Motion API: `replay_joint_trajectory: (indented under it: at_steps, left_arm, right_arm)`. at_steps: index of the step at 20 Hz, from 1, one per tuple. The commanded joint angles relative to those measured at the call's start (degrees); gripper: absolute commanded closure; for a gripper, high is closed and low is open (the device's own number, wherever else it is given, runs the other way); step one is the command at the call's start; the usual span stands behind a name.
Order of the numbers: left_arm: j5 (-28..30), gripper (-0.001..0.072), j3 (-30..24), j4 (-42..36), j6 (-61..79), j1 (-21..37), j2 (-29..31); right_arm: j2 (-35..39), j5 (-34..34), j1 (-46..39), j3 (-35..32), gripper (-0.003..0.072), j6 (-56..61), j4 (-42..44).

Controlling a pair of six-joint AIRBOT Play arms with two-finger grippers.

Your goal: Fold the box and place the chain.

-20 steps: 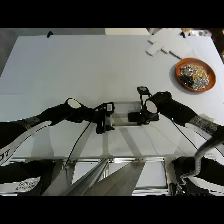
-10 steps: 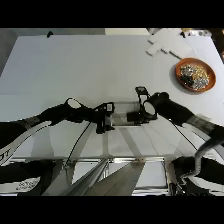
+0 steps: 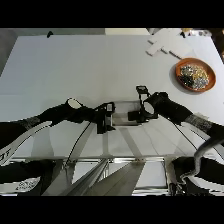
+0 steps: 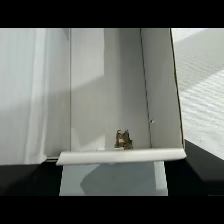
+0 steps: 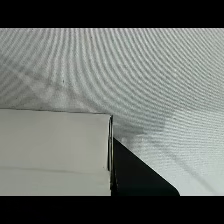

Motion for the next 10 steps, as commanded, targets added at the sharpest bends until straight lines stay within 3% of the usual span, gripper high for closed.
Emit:
replay_joint_trajectory:
  at_steps: [1, 2, 3, 8, 10]
  left_arm:
    - [0.15, 0.0576, 0.0, 0.02, 0.13, 0.07, 0.04]
    - [0.17, 0.0576, 0.0, 0.04, 0.13, 0.07, 0.04]
    - [0.15, 0.0576, 0.0, 0.04, 0.13, 0.07, 0.04]
    - [0.15, 0.0576, 0.0, 0.04, 0.13, 0.07, 0.04]
    - [0.15, 0.0576, 0.0, 0.04, 0.13, 0.07, 0.04]
  right_arm:
    - [1.14, -0.85, 0.02, 0.04, 0.0624, -0.59, -0.42]
    - [1.92, -1.49, 0.02, 0.04, 0.0475, -0.79, -0.39]
    - [2.97, -2.03, 0.02, 0.04, 0.0395, -0.92, -0.46]
    - [10.27, -1.75, -0.04, 0.07, 0.0377, -10.99, -1.01]
    - [13.99, 1.81, -1.92, 0.81, 0.0271, -16.9, -1.07]
